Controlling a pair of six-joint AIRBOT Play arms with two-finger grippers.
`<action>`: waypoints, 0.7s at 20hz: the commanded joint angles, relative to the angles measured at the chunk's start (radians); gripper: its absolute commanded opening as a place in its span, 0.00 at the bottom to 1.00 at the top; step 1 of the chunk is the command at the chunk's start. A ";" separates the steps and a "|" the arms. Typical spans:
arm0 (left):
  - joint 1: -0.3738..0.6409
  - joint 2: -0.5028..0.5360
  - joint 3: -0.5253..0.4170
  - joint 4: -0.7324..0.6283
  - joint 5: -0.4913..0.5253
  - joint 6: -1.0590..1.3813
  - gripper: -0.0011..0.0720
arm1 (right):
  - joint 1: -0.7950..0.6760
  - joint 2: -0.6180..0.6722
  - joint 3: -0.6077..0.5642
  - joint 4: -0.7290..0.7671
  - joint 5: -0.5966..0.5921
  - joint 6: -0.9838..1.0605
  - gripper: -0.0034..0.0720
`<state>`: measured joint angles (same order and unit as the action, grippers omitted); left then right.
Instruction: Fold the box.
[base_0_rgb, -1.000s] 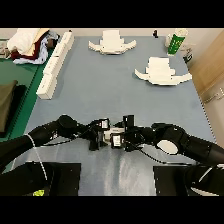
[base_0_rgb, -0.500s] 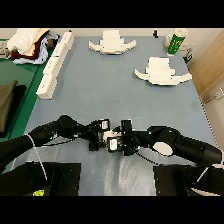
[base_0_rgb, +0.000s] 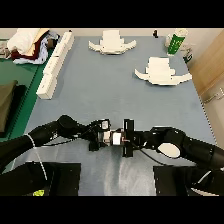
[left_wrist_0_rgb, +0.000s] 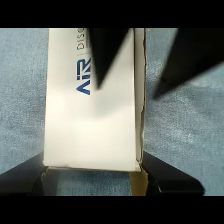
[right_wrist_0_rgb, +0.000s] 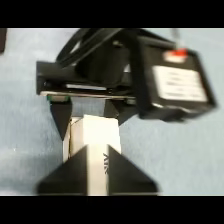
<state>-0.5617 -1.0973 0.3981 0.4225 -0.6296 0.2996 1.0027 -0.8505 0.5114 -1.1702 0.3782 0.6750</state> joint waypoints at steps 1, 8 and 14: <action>0.000 0.000 0.000 0.000 0.001 -0.001 0.58 | -0.020 0.066 -0.044 0.031 -0.063 0.334 0.05; 0.000 0.000 0.000 0.000 0.001 -0.001 0.58 | -0.005 0.071 -0.227 0.080 -0.241 0.508 0.05; 0.000 0.000 0.000 0.000 0.001 -0.001 0.58 | 0.028 0.021 -0.261 0.120 -0.289 0.512 0.05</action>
<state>-0.5617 -1.0973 0.3981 0.4221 -0.6277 0.2989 1.0210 -0.8066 0.2661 -1.0718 0.1062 1.1717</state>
